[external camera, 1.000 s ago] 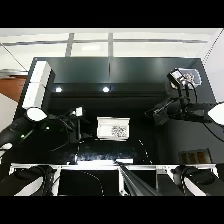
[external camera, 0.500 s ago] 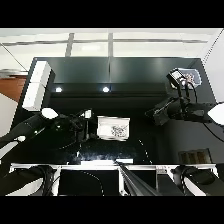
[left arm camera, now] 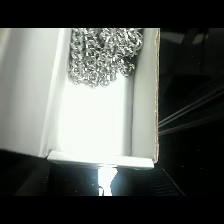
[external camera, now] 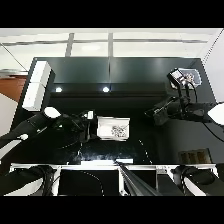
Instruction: Fold the box and place the chain.
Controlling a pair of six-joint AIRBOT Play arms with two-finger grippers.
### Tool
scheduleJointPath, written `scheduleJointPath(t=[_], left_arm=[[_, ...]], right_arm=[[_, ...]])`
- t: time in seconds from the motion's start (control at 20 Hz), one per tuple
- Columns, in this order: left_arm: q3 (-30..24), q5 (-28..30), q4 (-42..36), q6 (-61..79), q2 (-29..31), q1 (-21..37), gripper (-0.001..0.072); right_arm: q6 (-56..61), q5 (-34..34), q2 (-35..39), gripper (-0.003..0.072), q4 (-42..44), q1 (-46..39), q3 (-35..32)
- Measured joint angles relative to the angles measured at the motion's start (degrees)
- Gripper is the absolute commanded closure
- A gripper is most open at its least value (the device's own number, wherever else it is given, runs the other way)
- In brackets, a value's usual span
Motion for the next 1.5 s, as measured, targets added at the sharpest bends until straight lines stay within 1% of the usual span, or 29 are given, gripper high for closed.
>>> scheduleJointPath(t=[0.1, 0.2, 0.25, 0.3, 0.4, 0.55, 0.65, 0.85, 0.95, 1.05, 1.2, 1.5], left_arm=[[0.0, 0.0, 1.0, 0.0, 0.0, -0.8, 0.0025], [0.0, 0.8, 1.7, -0.5, 0.0, -1.3, 0.0029], [0.0, 1.2, 1.7, -0.9, 0.0, -1.5, 0.0071], [0.0, 1.5, 1.8, -1.3, 0.0, -1.6, 0.0143], [0.0, 2.1, 1.8, -1.8, 0.0, -1.7, 0.0230], [0.1, 2.5, 1.9, -2.3, 0.0, -1.8, 0.0236], [0.1, 2.7, 1.9, -2.4, 0.0, -1.8, 0.0236], [0.1, 3.0, 2.0, -2.6, 0.0, -1.8, 0.0236], [0.1, 3.0, 2.0, -2.6, 0.0, -1.8, 0.0236], [0.1, 3.0, 2.1, -2.6, 0.0, -1.8, 0.0236], [0.1, 3.1, 2.1, -2.6, 0.0, -1.8, 0.0236], [0.1, 3.1, 2.1, -2.6, 0.0, -1.8, 0.0236]], right_arm=[[0.0, -0.2, 0.0, -0.0016, 0.0, 0.0, 0.0], [0.0, -0.4, 0.0, -0.0016, 0.0, 0.0, 0.0], [0.0, -0.4, 0.0, -0.0016, 0.0, 0.0, 0.0], [0.0, -0.5, 0.0, -0.0017, 0.0, 0.0, 0.0], [0.0, -0.5, 0.0, -0.0025, 0.4, 0.2, -0.1], [0.6, -1.9, -0.3, -0.0025, 2.3, 2.2, -0.1], [1.2, -4.4, -1.2, -0.0024, 4.2, 4.3, -0.2], [1.9, -10.0, -5.6, -0.0023, 9.6, 7.8, -0.2], [0.3, -11.6, -8.4, -0.0022, 12.2, 8.7, -0.2], [-2.7, -11.1, -10.7, -0.0016, 13.9, 9.1, -0.2], [-8.7, -8.5, -13.5, -0.0016, 15.2, 9.6, -0.2], [-27.3, -6.0, -15.5, -0.0016, 16.0, 12.4, -0.2]])
